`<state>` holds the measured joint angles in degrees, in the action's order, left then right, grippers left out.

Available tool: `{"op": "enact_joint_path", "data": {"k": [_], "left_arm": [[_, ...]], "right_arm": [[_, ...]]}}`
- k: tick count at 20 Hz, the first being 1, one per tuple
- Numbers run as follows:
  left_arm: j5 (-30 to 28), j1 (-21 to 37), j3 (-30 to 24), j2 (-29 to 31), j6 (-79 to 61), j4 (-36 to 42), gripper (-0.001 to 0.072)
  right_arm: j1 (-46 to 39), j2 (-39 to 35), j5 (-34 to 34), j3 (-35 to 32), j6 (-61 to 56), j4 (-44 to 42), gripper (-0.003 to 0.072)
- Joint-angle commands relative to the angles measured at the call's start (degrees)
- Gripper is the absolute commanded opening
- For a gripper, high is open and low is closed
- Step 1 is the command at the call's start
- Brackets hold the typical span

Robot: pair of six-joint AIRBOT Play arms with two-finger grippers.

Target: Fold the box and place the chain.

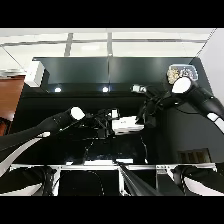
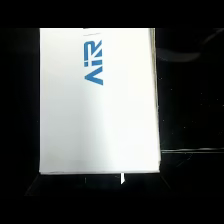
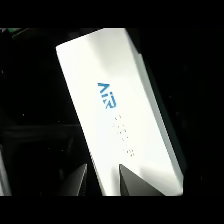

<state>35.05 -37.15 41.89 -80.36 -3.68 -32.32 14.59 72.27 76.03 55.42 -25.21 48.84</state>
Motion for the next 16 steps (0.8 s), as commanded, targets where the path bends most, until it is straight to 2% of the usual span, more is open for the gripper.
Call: {"op": "enact_joint_path", "data": {"k": [1, 2, 3, 5, 9, 12, 16], "left_arm": [[-0.1, 0.0, 0.0, 0.0, 0.0, 0.0, 0.0350], [-0.1, 0.0, 0.0, 0.0, 0.0, 0.0, 0.0351], [-0.1, 0.0, 0.0, 0.0, 0.0, 0.0, 0.0351], [-0.1, 0.0, 0.0, 0.0, 0.0, 0.0, 0.0351], [-0.1, 0.0, 0.0, 0.0, 0.0, 0.0, 0.0351], [-0.1, 0.0, 0.0, 0.0, 0.0, 0.0, 0.0351], [-0.1, 0.0, 0.0, 0.0, 0.0, 0.0, 0.0350]], "right_arm": [[-5.4, -2.2, 9.1, 0.2, -11.1, -2.9, 0.0214], [-7.5, -2.2, 12.6, -1.1, -13.2, -4.9, 0.0055], [-9.2, -2.2, 15.0, -3.2, -13.4, -7.7, 0.0014], [-11.1, -2.2, 12.8, -8.4, -13.6, -14.3, 0.0014], [-11.2, -1.5, -0.2, -17.1, -15.5, -30.2, 0.0014], [-11.3, 0.5, -6.4, -18.3, -18.8, -29.9, 0.0014], [-11.3, 3.3, -7.1, -18.4, -20.3, -26.0, 0.0014]]}}
